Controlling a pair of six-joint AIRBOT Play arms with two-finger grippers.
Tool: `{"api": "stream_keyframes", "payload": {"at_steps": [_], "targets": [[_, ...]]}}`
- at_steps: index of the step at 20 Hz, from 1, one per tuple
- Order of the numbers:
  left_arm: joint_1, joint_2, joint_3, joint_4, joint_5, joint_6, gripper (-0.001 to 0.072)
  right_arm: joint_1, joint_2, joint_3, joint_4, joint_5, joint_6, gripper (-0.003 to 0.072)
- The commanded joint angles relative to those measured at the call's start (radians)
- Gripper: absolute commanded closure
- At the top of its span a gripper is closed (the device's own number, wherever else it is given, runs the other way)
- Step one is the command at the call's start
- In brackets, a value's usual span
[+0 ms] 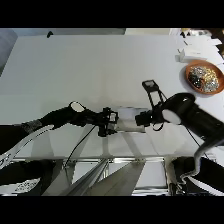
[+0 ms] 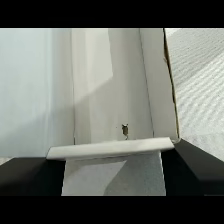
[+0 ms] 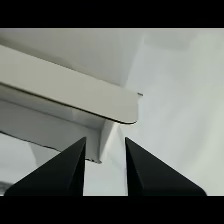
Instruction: Fold the box and place the chain.
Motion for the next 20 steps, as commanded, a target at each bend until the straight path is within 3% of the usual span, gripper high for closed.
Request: {"api": "stream_keyframes", "payload": {"at_steps": [1,2,6,8,13,14,15,16,20], "targets": [[0.0,0.0,0.0,0.0,0.001,-0.001,0.0698,-0.098,0.02,0.178,-0.008,0.048,-0.167,0.048],[0.0,0.0,0.0,0.0,0.001,-0.001,0.0698,-0.172,0.01,0.23,-0.008,0.032,-0.221,0.0536],[0.0,0.0,0.0,0.0,0.001,-0.001,0.0698,-0.544,-0.079,0.336,-0.007,-0.091,-0.406,0.057],[0.0,0.0,0.0,0.0,0.001,-0.001,0.0698,-0.705,-0.155,0.342,-0.004,-0.15,-0.479,0.0666],[0.0,0.0,0.0,0.0,0.001,-0.001,0.0698,-0.96,-0.386,0.38,-0.012,-0.286,-0.548,0.0665],[0.0,0.0,0.0,0.0,0.001,-0.001,0.0698,-0.99,-0.431,0.4,-0.012,-0.298,-0.549,0.0628],[0.0,0.0,0.0,0.0,0.001,-0.001,0.0698,-1.02,-0.474,0.422,-0.012,-0.314,-0.547,0.0415],[0.0,0.0,0.0,0.0,0.001,-0.001,0.0698,-1.044,-0.509,0.441,-0.011,-0.333,-0.544,0.0352],[0.0,0.0,0.0,0.0,0.001,-0.001,0.0698,-1.09,-0.615,0.494,0.002,-0.373,-0.544,0.0423]]}}
